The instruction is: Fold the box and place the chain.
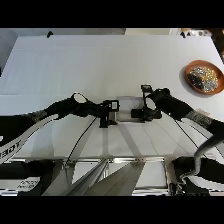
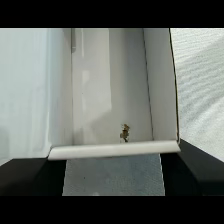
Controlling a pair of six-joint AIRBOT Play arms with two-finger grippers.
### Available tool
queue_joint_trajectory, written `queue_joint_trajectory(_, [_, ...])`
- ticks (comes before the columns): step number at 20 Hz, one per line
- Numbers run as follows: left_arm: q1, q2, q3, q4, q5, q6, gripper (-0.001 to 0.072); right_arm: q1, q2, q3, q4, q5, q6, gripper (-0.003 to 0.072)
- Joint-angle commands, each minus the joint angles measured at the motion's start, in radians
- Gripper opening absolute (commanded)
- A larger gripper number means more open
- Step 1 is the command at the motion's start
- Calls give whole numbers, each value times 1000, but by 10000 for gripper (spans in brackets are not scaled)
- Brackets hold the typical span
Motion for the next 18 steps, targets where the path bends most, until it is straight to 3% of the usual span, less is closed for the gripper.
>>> queue_joint_trajectory(1, [0,0,0,0,0,0,205,0,0,0,-2,0,-5,35])
queue_joint_trajectory(2, [0,0,0,0,0,0,205,0,2,0,-1,1,-5,131])
queue_joint_trajectory(6, [0,0,0,0,0,0,205,0,46,0,-22,8,-5,161])
queue_joint_trajectory(9, [0,0,0,0,0,0,205,0,58,0,-31,15,-5,225])
queue_joint_trajectory(15, [0,0,0,0,0,0,205,0,58,0,-31,19,-4,55])
queue_joint_trajectory(18, [0,0,0,0,0,0,205,0,57,0,-31,22,-4,18])
